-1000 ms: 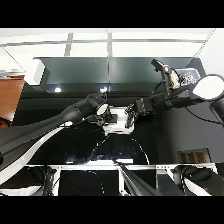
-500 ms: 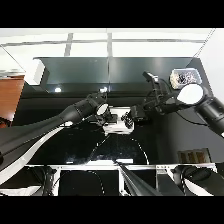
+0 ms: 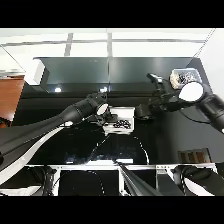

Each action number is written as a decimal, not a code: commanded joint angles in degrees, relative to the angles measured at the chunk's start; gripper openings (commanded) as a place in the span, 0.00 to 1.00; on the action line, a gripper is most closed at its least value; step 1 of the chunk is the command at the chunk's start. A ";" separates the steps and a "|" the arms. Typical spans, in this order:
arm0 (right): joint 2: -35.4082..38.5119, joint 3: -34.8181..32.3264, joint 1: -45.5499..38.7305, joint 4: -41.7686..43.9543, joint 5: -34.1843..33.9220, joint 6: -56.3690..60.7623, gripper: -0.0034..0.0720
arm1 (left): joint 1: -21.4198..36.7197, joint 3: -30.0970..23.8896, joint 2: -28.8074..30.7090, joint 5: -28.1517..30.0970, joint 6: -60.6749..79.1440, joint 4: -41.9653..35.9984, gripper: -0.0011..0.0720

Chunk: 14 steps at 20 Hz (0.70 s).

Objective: Fold the box and place the chain.

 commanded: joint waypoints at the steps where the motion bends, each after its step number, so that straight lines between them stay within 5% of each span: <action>1: 4.52 0.13 -7.96 -9.14 6.67 -0.28 0.41 | 0.04 0.00 0.02 -0.04 0.00 -0.04 0.05; 7: 8.26 -0.15 -11.85 -10.43 7.61 -3.30 0.41 | 0.02 1.57 0.22 -1.66 -1.11 0.00 0.05; 8: 8.26 -0.33 -11.82 -10.40 7.56 -4.00 0.41 | 0.02 2.69 0.37 -2.78 -1.57 0.33 0.11; 10: 8.26 -0.46 -11.85 -10.43 7.43 -4.61 0.41 | 0.02 4.66 0.70 -4.09 -2.08 0.66 0.55; 14: 8.26 -0.44 -11.85 -10.43 5.86 -4.81 0.41 | -0.70 5.64 5.44 -5.38 -1.84 4.31 0.61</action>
